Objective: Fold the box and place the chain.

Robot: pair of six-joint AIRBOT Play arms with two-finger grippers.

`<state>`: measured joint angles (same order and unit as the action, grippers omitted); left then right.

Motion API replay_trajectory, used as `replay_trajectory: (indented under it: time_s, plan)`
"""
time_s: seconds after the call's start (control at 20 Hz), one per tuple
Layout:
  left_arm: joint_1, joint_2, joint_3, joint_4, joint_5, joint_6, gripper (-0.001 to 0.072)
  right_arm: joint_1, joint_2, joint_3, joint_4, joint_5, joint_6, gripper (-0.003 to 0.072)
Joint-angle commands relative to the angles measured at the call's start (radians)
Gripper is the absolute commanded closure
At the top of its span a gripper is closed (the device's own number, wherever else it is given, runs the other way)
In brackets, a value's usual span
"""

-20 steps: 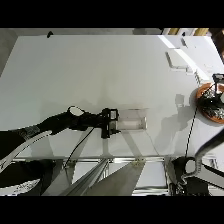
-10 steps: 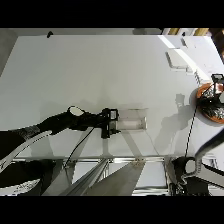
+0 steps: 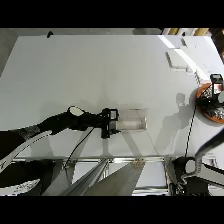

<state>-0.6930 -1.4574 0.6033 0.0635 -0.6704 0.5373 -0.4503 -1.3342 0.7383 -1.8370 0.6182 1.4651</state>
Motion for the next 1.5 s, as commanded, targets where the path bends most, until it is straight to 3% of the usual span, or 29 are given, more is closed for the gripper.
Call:
replay_trajectory:
  time_s: [0.0,0.05,0.1,0.85,1.0,1.2,1.35,1.45]
  plan:
    - [0.000,0.000,0.000,0.000,0.000,0.000,0.0504,-0.001,-0.022,-0.002,0.002,0.023,0.000,0.0512]
    - [0.000,0.000,0.000,0.000,0.000,0.000,0.0504,-0.001,-0.022,-0.002,0.002,0.030,0.000,0.0563]
    - [0.000,0.000,0.000,0.000,0.000,0.000,0.0504,-0.001,-0.021,-0.002,0.002,0.044,0.000,0.0667]
    - [0.000,0.000,0.000,0.000,0.000,0.000,0.0504,-0.001,0.183,-0.002,0.018,0.143,0.000,0.0668]
    - [0.000,0.000,0.000,0.000,0.000,0.000,0.0504,0.000,0.235,-0.002,0.144,0.190,-0.074,0.0669]
    - [0.000,0.000,0.000,0.000,0.000,0.000,0.0504,0.000,0.407,-0.002,0.364,0.253,-0.228,0.0669]
    - [0.000,0.000,0.000,0.000,0.000,0.000,0.0504,0.016,0.525,-0.002,0.658,0.373,-0.422,0.0668]
    - [0.000,0.000,0.000,0.000,0.000,0.000,0.0504,0.072,0.581,-0.002,0.771,0.472,-0.531,0.0668]
